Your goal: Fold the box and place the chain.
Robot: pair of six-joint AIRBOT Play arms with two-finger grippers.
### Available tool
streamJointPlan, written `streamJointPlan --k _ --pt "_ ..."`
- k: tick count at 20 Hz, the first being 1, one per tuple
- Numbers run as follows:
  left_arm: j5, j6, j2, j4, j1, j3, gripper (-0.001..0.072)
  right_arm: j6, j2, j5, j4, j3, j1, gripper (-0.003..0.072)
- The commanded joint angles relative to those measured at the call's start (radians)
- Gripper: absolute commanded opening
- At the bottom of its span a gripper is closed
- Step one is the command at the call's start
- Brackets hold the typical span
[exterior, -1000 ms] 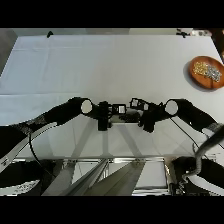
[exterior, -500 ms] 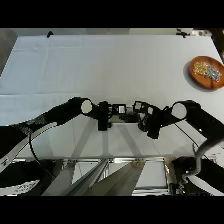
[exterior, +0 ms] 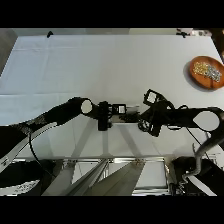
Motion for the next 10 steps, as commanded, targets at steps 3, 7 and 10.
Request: streamJointPlan --k 3,7,10 --pt "0.000 0.000 0.001 0.000 0.000 0.000 0.0276 -0.132 0.030 -0.128 0.282 0.001 0.000 0.0014" --pt "0.000 0.000 0.001 0.000 0.000 0.000 0.0276 -0.124 -0.080 -0.148 0.280 0.001 0.000 0.0017" --pt "0.000 0.000 0.001 0.000 0.000 0.000 0.0276 -0.124 -0.209 -0.151 0.279 0.001 0.000 0.0019"
